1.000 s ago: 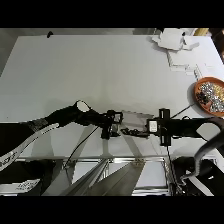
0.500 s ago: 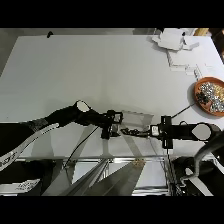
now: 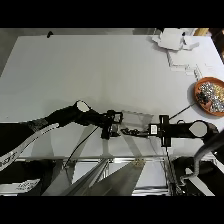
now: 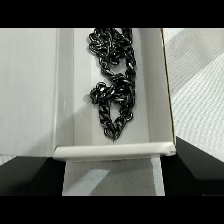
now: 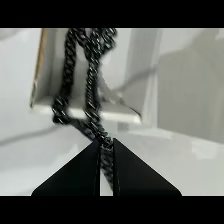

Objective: Fold the box and place the chain.

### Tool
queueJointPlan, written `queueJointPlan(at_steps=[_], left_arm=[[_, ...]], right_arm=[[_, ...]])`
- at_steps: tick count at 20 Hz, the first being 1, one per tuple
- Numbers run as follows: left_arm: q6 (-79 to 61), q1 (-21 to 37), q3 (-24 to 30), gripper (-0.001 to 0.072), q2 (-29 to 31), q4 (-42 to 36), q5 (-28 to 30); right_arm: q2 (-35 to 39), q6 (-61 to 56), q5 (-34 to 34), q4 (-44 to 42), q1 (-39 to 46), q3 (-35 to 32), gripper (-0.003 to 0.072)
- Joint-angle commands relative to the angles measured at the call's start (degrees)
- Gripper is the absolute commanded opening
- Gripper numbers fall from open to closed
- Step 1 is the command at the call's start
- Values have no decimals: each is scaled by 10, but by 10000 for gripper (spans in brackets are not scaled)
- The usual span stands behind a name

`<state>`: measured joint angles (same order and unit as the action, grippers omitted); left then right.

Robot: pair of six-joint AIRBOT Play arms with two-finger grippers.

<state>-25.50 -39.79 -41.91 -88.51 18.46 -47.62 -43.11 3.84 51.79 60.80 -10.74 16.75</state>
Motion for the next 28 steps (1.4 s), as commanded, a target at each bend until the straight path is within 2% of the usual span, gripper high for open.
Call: queueJointPlan(at_steps=[1,3,5,8,10,12,16,19,22,23,24,25,27,28], left_arm=[[0,1,0,333,0,0,0],[0,1,0,333,0,0,0],[0,1,0,333,0,0,0],[0,1,0,333,0,0,0],[0,1,0,333,0,0,0],[0,1,0,333,0,0,0],[0,1,0,333,0,0,0],[0,1,0,333,0,0,0],[0,1,0,333,0,0,0],[0,1,0,333,0,0,0],[0,1,0,333,0,0,0],[0,1,0,333,0,0,0],[0,1,0,333,0,0,0],[0,1,0,333,0,0,0]], right_arm=[[1,-90,116,131,0,87,17],[1,-90,216,115,-1,157,17],[5,-90,242,43,-19,201,17],[7,-90,180,-89,-71,225,17],[6,-90,122,-131,-117,225,17],[0,-90,95,-132,-150,225,17],[-25,-117,89,-128,-170,225,17],[-51,-167,91,-55,-170,225,17],[-76,-191,121,15,-170,224,20],[-80,-191,125,21,-170,224,62],[-80,-191,123,25,-170,224,156],[-76,-191,122,27,-170,224,198],[-62,-191,156,47,-170,224,172],[-54,-191,185,77,-170,224,118]])
